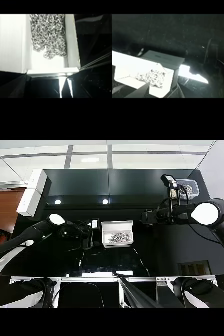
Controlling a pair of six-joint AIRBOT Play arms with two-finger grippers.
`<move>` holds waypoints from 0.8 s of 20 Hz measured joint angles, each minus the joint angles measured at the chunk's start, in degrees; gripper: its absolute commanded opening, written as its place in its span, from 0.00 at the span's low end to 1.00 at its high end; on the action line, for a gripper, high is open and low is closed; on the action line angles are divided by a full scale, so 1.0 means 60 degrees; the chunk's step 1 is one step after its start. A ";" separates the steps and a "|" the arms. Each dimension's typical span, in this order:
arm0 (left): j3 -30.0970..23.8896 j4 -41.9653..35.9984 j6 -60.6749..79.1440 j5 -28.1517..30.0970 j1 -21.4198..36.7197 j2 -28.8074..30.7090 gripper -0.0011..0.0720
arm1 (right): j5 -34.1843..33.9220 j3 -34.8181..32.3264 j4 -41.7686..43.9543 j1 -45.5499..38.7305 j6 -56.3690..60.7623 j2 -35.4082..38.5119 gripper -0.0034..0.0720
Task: Fold the box and place the chain.
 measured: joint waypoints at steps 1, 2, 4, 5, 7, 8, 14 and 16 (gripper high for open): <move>0.0000 0.0015 -0.0080 -0.0004 -0.0007 -0.0004 0.98 | -0.0018 0.0000 0.0000 0.0000 0.0000 0.0000 0.57; 0.0000 0.0029 -0.0146 -0.0011 -0.0015 -0.0007 0.98 | -0.0051 0.0000 0.0000 0.0000 0.0000 0.0000 0.57; 0.0000 0.0033 -0.0277 -0.0036 -0.0018 -0.0007 0.98 | -0.0109 0.0004 0.0004 0.0000 0.0000 -0.0007 0.57; 0.0000 0.0033 -0.0321 -0.0058 -0.0025 -0.0011 0.98 | -0.0157 0.0000 0.0000 0.0000 0.0000 -0.0011 0.57; 0.0000 -0.0007 -0.0390 -0.0066 -0.0025 -0.0011 0.98 | -0.0222 0.0000 0.0000 0.0000 0.0000 -0.0007 0.57; 0.0000 -0.0091 -0.0401 -0.0069 -0.0025 -0.0015 0.98 | -0.0266 0.0000 -0.0011 0.0000 0.0000 -0.0011 0.57; 0.0000 -0.0492 -0.0455 0.0095 -0.0142 -0.0026 0.98 | -0.0557 0.0000 -0.0120 0.0000 0.0000 -0.0022 0.57; 0.0000 -0.0510 -0.0499 0.0189 -0.0219 -0.0029 0.97 | -0.0860 0.0000 -0.0131 0.0000 0.0000 -0.0117 0.57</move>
